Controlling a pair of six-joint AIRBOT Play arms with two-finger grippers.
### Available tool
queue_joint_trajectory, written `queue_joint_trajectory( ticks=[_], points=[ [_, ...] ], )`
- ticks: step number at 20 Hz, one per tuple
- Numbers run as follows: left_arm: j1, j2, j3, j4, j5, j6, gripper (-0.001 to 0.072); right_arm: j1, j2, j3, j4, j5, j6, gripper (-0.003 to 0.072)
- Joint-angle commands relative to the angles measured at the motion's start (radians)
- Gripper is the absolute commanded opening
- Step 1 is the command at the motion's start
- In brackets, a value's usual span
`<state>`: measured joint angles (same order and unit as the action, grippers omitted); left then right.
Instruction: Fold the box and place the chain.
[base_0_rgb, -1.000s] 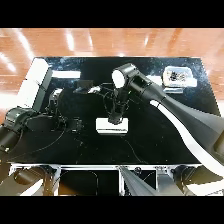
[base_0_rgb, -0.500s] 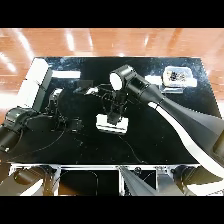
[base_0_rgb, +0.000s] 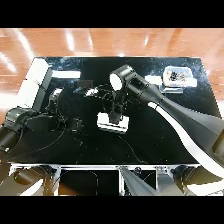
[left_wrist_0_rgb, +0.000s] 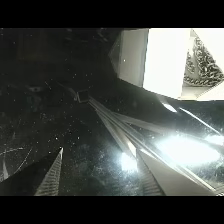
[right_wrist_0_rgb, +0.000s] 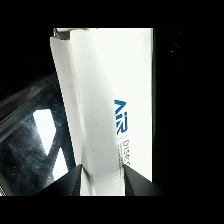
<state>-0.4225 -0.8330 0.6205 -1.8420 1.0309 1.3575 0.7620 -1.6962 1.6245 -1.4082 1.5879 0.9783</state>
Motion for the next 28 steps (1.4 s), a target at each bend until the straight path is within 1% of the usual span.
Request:
queue_joint_trajectory(
  ticks=[1, 2, 3, 12, 18, 25, 26, 27, 28],
  points=[
    [0.000, -0.001, 0.000, 0.000, -0.012, 0.000, 0.0554, 0.000, -0.004, 0.000, 0.000, -0.002, -0.020, 0.0249],
    [0.000, -0.001, 0.000, 0.000, -0.015, 0.000, 0.0553, 0.001, -0.004, 0.000, 0.001, 0.001, -0.040, 0.0113],
    [0.000, -0.001, 0.000, 0.000, -0.017, 0.001, 0.0554, 0.001, -0.004, 0.000, 0.001, 0.001, -0.051, 0.0088],
    [0.000, -0.001, 0.000, 0.001, -0.023, 0.001, 0.0554, 0.001, -0.006, -0.001, 0.001, 0.019, -0.026, 0.0090],
    [0.000, -0.001, 0.000, 0.001, -0.022, 0.001, 0.0554, 0.001, -0.007, -0.064, 0.001, 0.011, -0.015, 0.0090],
    [0.000, -0.001, 0.000, 0.001, -0.022, 0.001, 0.0554, 0.001, -0.007, -0.068, 0.001, -0.014, -0.013, 0.0090],
    [0.000, -0.001, 0.000, 0.001, -0.022, 0.001, 0.0553, 0.001, -0.007, -0.068, 0.001, -0.014, -0.008, 0.0195],
    [0.000, -0.001, 0.000, 0.001, -0.023, 0.001, 0.0554, 0.001, -0.007, -0.068, 0.001, -0.014, 0.008, 0.0353],
    [0.000, -0.001, 0.000, 0.001, -0.023, 0.001, 0.0554, 0.001, -0.007, -0.068, 0.001, -0.014, 0.016, 0.0374]
  ],
)
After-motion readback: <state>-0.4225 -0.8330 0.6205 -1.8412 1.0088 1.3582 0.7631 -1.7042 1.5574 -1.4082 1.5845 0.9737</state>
